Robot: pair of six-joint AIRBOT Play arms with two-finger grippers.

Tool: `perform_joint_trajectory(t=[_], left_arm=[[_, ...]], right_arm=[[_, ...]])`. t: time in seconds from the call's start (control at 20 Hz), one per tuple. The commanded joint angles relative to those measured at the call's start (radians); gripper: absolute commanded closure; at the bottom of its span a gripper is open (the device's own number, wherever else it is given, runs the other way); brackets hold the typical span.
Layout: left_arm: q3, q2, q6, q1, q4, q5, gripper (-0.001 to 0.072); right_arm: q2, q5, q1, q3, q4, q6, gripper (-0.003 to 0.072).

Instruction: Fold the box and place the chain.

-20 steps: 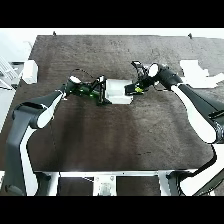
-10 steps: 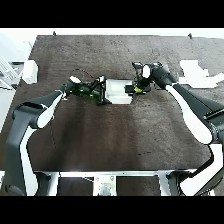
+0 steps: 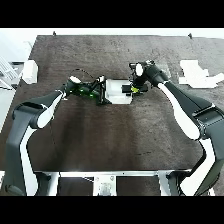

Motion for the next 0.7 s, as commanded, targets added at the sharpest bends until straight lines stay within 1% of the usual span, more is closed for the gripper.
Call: perform_joint_trajectory(t=[0.0, 0.05, 0.1, 0.2, 0.25, 0.35, 0.4, 0.45, 0.5, 0.55, 0.65], left_arm=[[0.000, 0.000, 0.000, 0.001, 0.000, 0.001, 0.0476], [0.000, 0.000, 0.000, 0.001, 0.000, 0.001, 0.0476], [0.000, 0.000, 0.000, 0.001, 0.000, 0.001, 0.0476], [0.000, 0.000, 0.000, 0.001, 0.000, 0.001, 0.0476], [0.000, 0.000, 0.000, 0.001, 0.000, 0.002, 0.0476], [0.000, 0.000, 0.000, 0.001, 0.000, 0.002, 0.0477], [0.000, 0.000, 0.000, 0.001, 0.000, 0.001, 0.0477], [0.000, 0.000, 0.000, 0.001, 0.000, 0.002, 0.0476], [0.000, 0.000, 0.000, 0.001, 0.000, 0.002, 0.0476], [0.000, 0.000, 0.000, 0.001, 0.000, 0.003, 0.0476], [0.000, 0.000, 0.000, 0.001, 0.000, 0.006, 0.0476]], right_arm=[[-0.019, 0.028, 0.003, 0.021, -0.009, 0.036, 0.0293], [-0.021, 0.022, 0.003, 0.021, -0.009, 0.055, 0.0301], [-0.024, 0.023, 0.003, 0.026, -0.006, 0.070, 0.0362], [-0.026, 0.023, 0.004, 0.032, -0.003, 0.077, 0.0367], [-0.026, 0.019, 0.004, 0.032, -0.008, 0.080, 0.0399], [-0.030, 0.018, 0.003, 0.034, -0.010, 0.113, 0.0437], [-0.035, 0.017, 0.004, 0.036, -0.009, 0.124, 0.0438], [-0.043, 0.018, 0.009, 0.041, -0.010, 0.133, 0.0505], [-0.049, 0.017, 0.016, 0.042, -0.010, 0.135, 0.0629], [-0.053, 0.015, 0.026, 0.043, -0.021, 0.131, 0.0669], [-0.055, 0.014, 0.044, 0.043, -0.059, 0.134, 0.0681]])
